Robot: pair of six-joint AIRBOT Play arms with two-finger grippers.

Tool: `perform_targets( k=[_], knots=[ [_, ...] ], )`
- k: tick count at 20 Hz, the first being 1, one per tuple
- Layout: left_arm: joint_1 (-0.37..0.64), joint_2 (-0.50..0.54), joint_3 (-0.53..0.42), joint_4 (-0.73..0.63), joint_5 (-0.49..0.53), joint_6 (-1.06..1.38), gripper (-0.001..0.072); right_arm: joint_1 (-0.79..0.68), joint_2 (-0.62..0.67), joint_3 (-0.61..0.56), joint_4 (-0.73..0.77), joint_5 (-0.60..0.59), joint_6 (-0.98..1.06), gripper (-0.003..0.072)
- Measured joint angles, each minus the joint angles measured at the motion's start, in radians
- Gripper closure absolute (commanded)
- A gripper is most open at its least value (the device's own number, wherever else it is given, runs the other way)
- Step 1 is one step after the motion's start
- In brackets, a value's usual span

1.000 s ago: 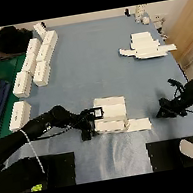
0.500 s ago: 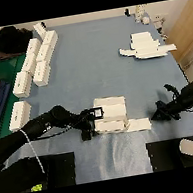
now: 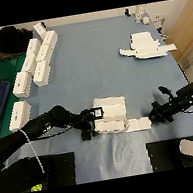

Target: Fold the box.

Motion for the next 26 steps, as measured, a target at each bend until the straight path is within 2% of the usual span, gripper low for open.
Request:
perform_targets(
  k=[4, 10, 16, 17, 18, 20, 21, 22, 23, 26],
  knots=[
    [0.0, 0.0, 0.0, 0.0, 0.0, -0.001, 0.0299, 0.066, -0.001, -0.02, 0.023, -0.013, -0.002, 0.0689],
    [0.0, 0.0, 0.0, 0.0, 0.0, -0.001, 0.0299, 0.188, -0.001, -0.041, 0.087, 0.038, -0.007, 0.0688],
    [0.0, 0.0, 0.0, 0.0, 0.0, -0.001, 0.0299, 0.301, 0.019, -0.018, 0.143, 0.06, -0.008, 0.0686],
    [0.0, 0.0, 0.0, 0.0, 0.0, -0.001, 0.0299, 0.31, 0.032, -0.011, 0.146, 0.062, -0.005, 0.0641],
    [0.0, 0.0, 0.0, 0.0, 0.0, -0.001, 0.0299, 0.317, 0.05, -0.005, 0.15, 0.063, 0.001, 0.0527],
    [0.0, 0.0, 0.0, 0.0, 0.0, 0.0, 0.0299, 0.325, 0.094, 0.005, 0.154, 0.062, 0.014, 0.0437],
    [0.0, 0.0, 0.0, 0.0, 0.0, -0.001, 0.0299, 0.327, 0.117, 0.008, 0.156, 0.061, 0.023, 0.0335],
    [0.0, 0.0, 0.0, 0.0, 0.0, -0.001, 0.0299, 0.329, 0.141, 0.01, 0.156, 0.061, 0.033, 0.028],
    [0.0, 0.0, 0.0, 0.0, 0.0, 0.0, 0.0299, 0.331, 0.161, 0.011, 0.157, 0.061, 0.04, 0.0257],
    [0.0, 0.0, 0.0, 0.0, 0.0, -0.001, 0.0299, 0.348, 0.206, 0.013, 0.161, 0.062, 0.062, 0.0257]
  ],
)
